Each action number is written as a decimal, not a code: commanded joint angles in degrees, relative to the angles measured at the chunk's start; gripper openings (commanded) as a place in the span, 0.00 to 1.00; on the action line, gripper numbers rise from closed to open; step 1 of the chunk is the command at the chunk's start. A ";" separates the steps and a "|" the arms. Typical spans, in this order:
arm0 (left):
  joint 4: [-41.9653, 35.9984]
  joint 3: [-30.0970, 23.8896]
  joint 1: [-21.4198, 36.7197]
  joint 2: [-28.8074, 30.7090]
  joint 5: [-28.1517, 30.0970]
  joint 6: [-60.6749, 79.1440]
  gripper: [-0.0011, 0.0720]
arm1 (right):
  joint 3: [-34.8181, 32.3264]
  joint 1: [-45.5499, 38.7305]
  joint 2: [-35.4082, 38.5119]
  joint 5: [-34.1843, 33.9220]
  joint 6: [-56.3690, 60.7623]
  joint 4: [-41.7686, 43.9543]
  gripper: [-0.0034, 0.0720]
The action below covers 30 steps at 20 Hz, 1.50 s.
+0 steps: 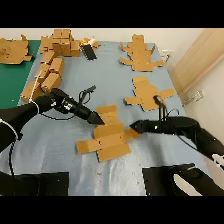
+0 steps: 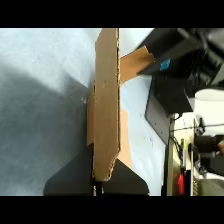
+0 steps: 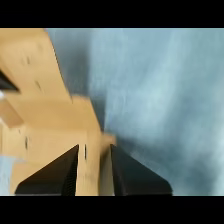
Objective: Fold the box.
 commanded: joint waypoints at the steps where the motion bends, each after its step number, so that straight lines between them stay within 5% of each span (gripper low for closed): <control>1: 0.83 0.24 -4.74 2.56 4.55 5.35 0.03 | 8.63 -2.25 1.38 1.53 2.03 -2.67 0.48; 4: 4.63 -0.61 -8.20 7.78 14.73 10.43 0.03 | 15.80 -5.40 3.69 1.51 5.81 -3.67 0.39; 5: 4.44 -1.42 -8.81 9.42 18.32 12.83 0.03 | 17.03 -5.57 4.37 1.18 6.47 -3.58 0.16; 6: 4.24 -2.21 -9.27 10.71 21.49 15.32 0.03 | 17.66 -5.53 4.98 -0.17 6.67 -3.28 0.04; 12: 3.26 -9.81 -13.20 17.11 32.81 25.88 0.03 | 14.49 -5.49 5.29 -9.07 9.99 -2.71 0.04; 30: -4.52 -18.01 -14.99 20.31 31.19 37.55 0.03 | 9.90 -5.49 5.29 -8.13 10.32 -1.22 0.04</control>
